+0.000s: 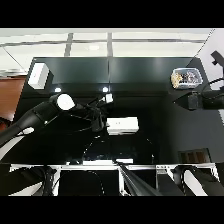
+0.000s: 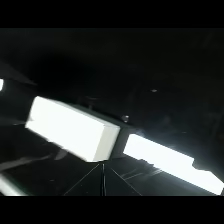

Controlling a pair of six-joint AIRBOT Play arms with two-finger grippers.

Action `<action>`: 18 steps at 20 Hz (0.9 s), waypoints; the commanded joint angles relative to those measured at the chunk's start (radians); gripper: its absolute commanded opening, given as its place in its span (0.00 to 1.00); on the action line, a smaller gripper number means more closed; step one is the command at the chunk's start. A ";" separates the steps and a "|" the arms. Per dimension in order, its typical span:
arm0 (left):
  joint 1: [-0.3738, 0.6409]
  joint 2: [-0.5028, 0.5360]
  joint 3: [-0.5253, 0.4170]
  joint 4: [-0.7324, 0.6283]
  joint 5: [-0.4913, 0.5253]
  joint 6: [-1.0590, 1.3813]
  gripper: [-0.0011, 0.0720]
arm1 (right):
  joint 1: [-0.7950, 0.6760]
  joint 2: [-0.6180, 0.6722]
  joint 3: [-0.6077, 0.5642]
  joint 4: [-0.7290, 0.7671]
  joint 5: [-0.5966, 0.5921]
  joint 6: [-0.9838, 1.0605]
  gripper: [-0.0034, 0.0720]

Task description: Fold the box and place the chain.

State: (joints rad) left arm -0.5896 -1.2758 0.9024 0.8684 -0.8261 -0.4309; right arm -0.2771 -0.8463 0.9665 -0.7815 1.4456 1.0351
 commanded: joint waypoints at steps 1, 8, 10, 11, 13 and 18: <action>-0.066 -0.053 0.095 0.002 0.048 -0.149 0.99 | -0.024 0.012 0.002 -0.026 -0.027 -0.004 0.07; -0.157 -0.229 0.219 0.016 0.031 -0.150 0.98 | -0.024 0.012 -0.002 -0.064 -0.044 -0.004 0.07; -0.169 -0.233 0.220 0.012 0.026 -0.150 0.98 | -0.024 0.012 -0.002 -0.088 -0.044 -0.004 0.07; -0.172 -0.233 0.221 0.013 0.008 -0.150 0.98 | -0.024 0.012 -0.002 -0.099 -0.045 -0.004 0.07; -0.188 -0.233 0.221 0.045 -0.014 -0.150 0.98 | -0.024 0.012 -0.003 -0.113 -0.058 -0.003 0.07; -0.201 -0.233 0.222 0.070 -0.012 -0.150 0.98 | -0.024 0.012 -0.047 -0.106 -0.069 -0.003 0.07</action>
State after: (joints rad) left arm -0.7830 -1.5066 1.1229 0.9245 -0.8299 -0.5797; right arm -0.3008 -0.8349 0.9421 -0.8860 1.3861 1.0306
